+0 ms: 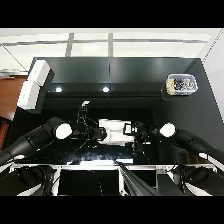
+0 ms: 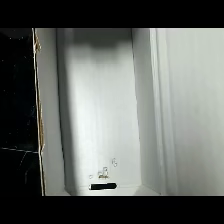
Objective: Fold the box and place the chain.
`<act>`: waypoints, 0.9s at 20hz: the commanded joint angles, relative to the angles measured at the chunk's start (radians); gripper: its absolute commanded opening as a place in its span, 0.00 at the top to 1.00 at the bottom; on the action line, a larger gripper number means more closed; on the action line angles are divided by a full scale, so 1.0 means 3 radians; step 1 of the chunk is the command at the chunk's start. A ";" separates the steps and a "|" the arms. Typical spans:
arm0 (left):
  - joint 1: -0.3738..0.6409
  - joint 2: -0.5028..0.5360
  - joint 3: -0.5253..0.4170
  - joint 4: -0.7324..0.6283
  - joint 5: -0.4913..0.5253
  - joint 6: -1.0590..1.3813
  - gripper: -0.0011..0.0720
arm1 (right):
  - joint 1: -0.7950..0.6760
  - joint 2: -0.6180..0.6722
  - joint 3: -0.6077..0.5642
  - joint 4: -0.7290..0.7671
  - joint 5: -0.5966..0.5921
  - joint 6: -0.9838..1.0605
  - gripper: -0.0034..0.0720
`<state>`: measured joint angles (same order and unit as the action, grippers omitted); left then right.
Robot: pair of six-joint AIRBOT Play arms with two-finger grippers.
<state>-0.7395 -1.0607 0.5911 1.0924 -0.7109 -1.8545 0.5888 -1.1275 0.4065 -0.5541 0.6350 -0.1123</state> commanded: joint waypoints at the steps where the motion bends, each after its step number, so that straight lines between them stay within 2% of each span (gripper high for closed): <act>1: -0.0008 -0.0011 0.0014 0.0111 -0.0017 -0.0134 0.25 | 0.0000 0.0000 0.0001 0.0000 0.0001 0.0001 0.53; 3: -0.0010 -0.0013 0.0014 0.0144 -0.0022 -0.0200 0.26 | 0.0000 0.0000 0.0001 0.0000 0.0001 0.0001 0.53; 4: -0.0017 -0.0013 0.0014 0.0231 -0.0050 -0.0305 0.30 | 0.0000 0.0000 0.0001 0.0000 0.0001 0.0001 0.53; 7: -0.0084 -0.0038 0.0057 0.0542 -0.0225 -0.0591 0.30 | 0.0000 0.0000 0.0001 0.0000 0.0001 0.0001 0.53; 12: -0.0365 -0.0401 0.0434 0.1106 -0.0561 -0.1088 0.30 | 0.0000 0.0000 0.0001 0.0000 0.0000 0.0001 0.53; 15: -0.0486 -0.0563 0.0629 0.1156 -0.0638 -0.1269 0.30 | 0.0000 0.0000 0.0001 0.0000 0.0000 0.0001 0.53; 18: -0.0563 -0.0655 0.0745 0.1212 -0.0698 -0.1459 0.38 | 0.0000 0.0000 0.0001 0.0000 0.0001 0.0001 0.53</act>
